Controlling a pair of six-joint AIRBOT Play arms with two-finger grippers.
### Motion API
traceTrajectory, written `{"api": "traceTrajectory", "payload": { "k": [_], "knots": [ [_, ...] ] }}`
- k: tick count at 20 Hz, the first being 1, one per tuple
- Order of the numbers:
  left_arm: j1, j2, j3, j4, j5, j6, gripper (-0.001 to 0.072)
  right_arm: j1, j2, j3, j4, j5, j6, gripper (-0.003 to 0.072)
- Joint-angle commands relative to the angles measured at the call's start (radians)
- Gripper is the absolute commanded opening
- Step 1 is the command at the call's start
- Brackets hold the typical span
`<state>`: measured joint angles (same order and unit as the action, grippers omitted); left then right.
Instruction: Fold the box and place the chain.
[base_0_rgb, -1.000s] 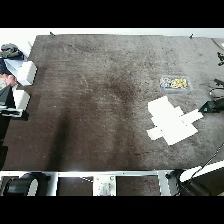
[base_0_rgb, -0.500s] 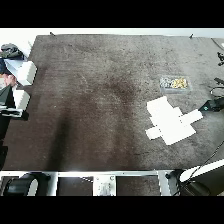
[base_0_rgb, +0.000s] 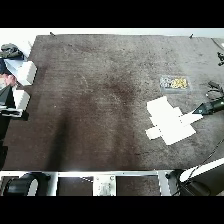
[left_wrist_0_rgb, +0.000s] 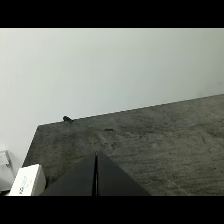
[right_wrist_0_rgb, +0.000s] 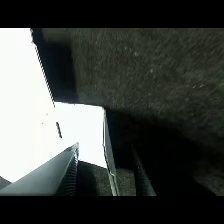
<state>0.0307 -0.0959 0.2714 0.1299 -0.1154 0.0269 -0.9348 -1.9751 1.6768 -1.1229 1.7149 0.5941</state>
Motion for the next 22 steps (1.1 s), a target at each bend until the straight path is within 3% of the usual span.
{"api": "traceTrajectory", "payload": {
  "k": [1,5,6,10,11,12,13,14,16,20,22],
  "knots": [
    [-0.001,0.000,0.000,0.000,0.000,0.000,0.0011,0.001,-0.006,-0.044,-0.010,0.003,0.000,0.0418],
    [-0.001,0.000,0.000,0.000,0.000,0.000,0.0011,0.003,-0.029,-0.089,0.071,0.043,0.000,0.0412],
    [-0.001,0.000,0.000,0.000,0.000,0.000,0.0011,0.003,-0.031,-0.099,0.083,0.043,-0.001,0.0348],
    [-0.001,0.000,0.000,0.000,0.000,0.000,0.0011,0.003,-0.031,-0.141,0.102,0.077,-0.054,0.0325],
    [-0.001,0.000,0.000,0.000,0.000,0.000,0.0011,0.003,-0.031,-0.147,0.101,0.092,-0.077,0.0230],
    [-0.001,0.000,0.000,0.000,0.000,0.000,0.0011,0.003,-0.030,-0.148,0.099,0.093,-0.079,0.0223],
    [-0.001,0.000,0.000,0.000,0.000,0.000,0.0011,0.003,-0.029,-0.148,0.099,0.093,-0.079,0.0112],
    [-0.001,0.000,0.000,0.000,0.000,0.000,0.0011,0.003,-0.026,-0.148,0.099,0.094,-0.079,0.0111],
    [-0.001,0.000,0.000,0.000,0.000,0.000,0.0010,0.003,-0.013,-0.148,0.103,0.094,-0.079,-0.0006],
    [-0.001,0.000,0.000,0.000,0.000,0.000,0.0010,0.003,0.039,-0.209,0.181,0.093,-0.083,-0.0023],
    [-0.001,0.000,0.000,0.000,0.000,0.000,0.0011,0.003,0.080,-0.297,0.300,0.092,-0.107,-0.0023]
  ]
}}
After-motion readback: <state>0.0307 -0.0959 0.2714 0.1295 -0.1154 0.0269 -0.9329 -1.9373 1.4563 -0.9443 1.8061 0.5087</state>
